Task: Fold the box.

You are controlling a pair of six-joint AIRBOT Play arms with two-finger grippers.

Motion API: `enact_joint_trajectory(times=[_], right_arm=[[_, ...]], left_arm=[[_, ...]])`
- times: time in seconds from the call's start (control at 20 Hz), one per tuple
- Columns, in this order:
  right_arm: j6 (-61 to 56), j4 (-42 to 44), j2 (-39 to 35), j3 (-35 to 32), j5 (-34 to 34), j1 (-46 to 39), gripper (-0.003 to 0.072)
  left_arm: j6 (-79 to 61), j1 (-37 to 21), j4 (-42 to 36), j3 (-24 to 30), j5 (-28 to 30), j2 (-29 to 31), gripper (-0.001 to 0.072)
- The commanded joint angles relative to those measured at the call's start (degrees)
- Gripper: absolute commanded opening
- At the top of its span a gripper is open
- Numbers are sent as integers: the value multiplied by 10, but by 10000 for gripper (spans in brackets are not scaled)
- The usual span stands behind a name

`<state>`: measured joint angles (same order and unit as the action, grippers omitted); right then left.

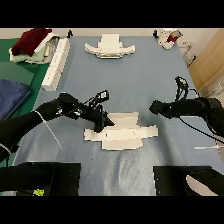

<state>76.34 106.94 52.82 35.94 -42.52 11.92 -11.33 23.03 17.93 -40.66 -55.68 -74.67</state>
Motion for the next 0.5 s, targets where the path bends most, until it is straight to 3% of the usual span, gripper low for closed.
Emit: enact_joint_trajectory(times=[0.0,0.45], right_arm=[[0,0,0,0,0,0,528],[0,0,0,0,0,0,527]], left_arm=[[-23,13,-24,0,1,0,13],[-24,12,-23,26,17,0,13]])
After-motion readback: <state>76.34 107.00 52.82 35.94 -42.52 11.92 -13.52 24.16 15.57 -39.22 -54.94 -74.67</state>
